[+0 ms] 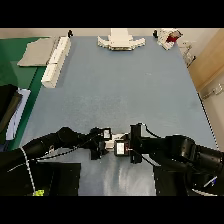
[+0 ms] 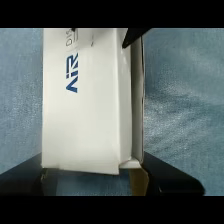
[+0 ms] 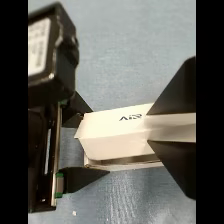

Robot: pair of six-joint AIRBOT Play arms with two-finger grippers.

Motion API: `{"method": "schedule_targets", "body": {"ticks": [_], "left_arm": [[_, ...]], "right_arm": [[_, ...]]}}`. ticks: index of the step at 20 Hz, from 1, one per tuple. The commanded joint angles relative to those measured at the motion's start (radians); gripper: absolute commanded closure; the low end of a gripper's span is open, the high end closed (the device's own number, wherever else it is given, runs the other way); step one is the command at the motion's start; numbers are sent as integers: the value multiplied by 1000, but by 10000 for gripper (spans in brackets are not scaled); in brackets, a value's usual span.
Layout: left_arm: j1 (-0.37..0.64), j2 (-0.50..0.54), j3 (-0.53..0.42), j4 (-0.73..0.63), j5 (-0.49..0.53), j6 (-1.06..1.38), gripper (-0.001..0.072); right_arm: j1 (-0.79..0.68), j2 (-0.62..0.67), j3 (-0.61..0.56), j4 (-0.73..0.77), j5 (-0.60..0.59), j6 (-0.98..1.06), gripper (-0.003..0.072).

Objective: Fold the box.

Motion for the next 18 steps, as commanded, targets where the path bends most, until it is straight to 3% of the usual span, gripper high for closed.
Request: {"method": "schedule_targets", "body": {"ticks": [1,9,11,18], "left_arm": [[0,1,1,1,-1,1,181],[-1,1,1,1,-1,1,181],[-1,1,1,1,-2,1,181],[-1,1,1,1,-1,1,181]], "right_arm": [[0,-28,0,39,2,-1,487],[2,-32,0,125,-36,-4,474],[2,-29,1,124,-33,-4,329],[2,83,0,132,-29,78,329]]}}
